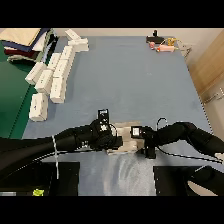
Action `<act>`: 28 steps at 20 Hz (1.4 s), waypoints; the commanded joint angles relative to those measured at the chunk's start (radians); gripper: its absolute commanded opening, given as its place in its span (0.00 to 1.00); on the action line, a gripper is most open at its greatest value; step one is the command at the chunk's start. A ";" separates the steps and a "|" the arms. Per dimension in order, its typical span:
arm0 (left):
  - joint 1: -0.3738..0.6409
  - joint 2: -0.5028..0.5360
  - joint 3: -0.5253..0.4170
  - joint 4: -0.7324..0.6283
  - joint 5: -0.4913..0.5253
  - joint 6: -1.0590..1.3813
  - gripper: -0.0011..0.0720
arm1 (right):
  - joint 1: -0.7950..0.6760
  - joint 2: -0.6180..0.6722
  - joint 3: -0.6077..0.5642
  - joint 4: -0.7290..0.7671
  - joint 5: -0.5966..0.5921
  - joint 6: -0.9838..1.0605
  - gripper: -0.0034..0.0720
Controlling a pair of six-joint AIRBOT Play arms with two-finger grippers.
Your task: Fold the box.
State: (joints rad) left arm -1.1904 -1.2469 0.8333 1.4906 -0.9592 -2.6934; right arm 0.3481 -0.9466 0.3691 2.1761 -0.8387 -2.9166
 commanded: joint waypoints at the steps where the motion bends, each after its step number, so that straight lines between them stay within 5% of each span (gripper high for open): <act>1: 0.001 0.002 0.002 0.002 -0.014 -0.004 0.62 | 0.001 0.001 0.000 0.000 0.000 0.000 0.73; 5: 0.001 0.023 0.065 -0.001 -0.159 0.015 0.62 | 0.001 0.001 0.000 0.000 0.000 0.000 0.73; 9: 0.001 0.153 0.164 0.045 -0.365 0.077 0.62 | 0.001 0.001 0.000 0.000 0.000 0.000 0.73; 11: 0.000 0.235 0.175 0.035 -0.389 0.074 0.62 | 0.001 0.001 0.000 0.000 0.000 0.000 0.73; 12: -0.001 0.264 0.175 0.023 -0.378 0.047 0.55 | 0.001 0.001 0.000 0.000 0.000 0.000 0.73; 13: -0.001 0.283 0.175 0.016 -0.373 0.033 0.20 | 0.001 0.001 0.000 0.000 0.000 0.000 0.73; 14: -0.001 0.295 0.175 0.021 -0.380 0.091 0.03 | 0.001 0.001 0.000 0.000 0.000 0.000 0.73; 18: 0.015 0.322 0.165 0.024 -0.394 0.375 0.03 | 0.001 0.001 0.000 0.000 0.000 0.000 0.73; 21: 0.082 0.399 0.096 0.013 -0.410 0.708 0.03 | 0.001 0.001 0.000 0.000 0.000 0.000 0.73; 24: 0.251 0.555 -0.067 -0.106 -0.380 1.073 0.03 | 0.001 0.001 0.000 0.000 0.000 0.000 0.73; 28: 0.545 0.732 -0.309 -0.351 -0.122 1.538 0.04 | 0.001 0.001 0.000 0.000 0.000 0.000 0.73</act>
State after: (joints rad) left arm -0.8154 -0.6247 0.6701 1.3064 -1.2442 -1.5364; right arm 0.3481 -0.9466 0.3691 2.1761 -0.8391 -2.9162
